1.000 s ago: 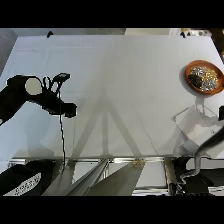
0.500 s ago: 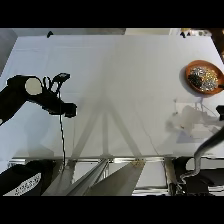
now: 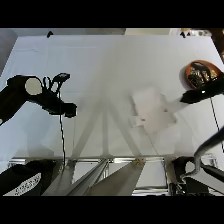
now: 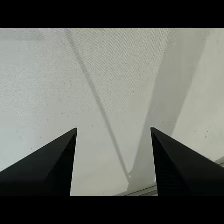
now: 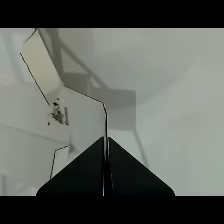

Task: Fold the box and place the chain.

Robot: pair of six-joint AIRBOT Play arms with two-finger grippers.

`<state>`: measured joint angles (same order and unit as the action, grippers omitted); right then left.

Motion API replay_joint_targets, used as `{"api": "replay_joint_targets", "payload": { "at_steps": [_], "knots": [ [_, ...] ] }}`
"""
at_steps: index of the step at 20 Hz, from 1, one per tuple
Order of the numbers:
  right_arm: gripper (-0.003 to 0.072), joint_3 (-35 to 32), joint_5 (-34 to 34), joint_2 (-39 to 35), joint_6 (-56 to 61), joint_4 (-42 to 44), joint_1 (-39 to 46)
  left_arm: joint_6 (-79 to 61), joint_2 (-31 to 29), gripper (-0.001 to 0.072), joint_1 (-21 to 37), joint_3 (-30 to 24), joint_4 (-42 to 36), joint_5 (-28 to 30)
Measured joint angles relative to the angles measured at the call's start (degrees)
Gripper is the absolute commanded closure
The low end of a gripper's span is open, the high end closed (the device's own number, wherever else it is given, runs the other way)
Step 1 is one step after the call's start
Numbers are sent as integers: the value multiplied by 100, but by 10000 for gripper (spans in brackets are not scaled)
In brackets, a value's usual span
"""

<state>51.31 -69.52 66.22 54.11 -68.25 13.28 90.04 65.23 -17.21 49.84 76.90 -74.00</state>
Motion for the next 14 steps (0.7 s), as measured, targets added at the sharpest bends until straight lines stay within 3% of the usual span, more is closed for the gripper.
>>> {"api": "replay_joint_targets", "payload": {
  "at_steps": [4,7,8,9,14],
  "knots": [
    [669,-1215,1154,-1246,315,682,-879,0,0,190,0,0,0,79],
    [668,-1832,1661,-1882,485,872,-1290,-4,0,188,0,0,-9,199],
    [668,-1969,1731,-2009,542,896,-1366,-31,0,141,0,0,-15,278],
    [668,-2063,1768,-2094,590,907,-1416,-116,0,-10,0,0,-44,337],
    [667,-2275,1777,-2277,660,859,-1532,-1488,7,4,0,0,-892,719]
  ]
}}
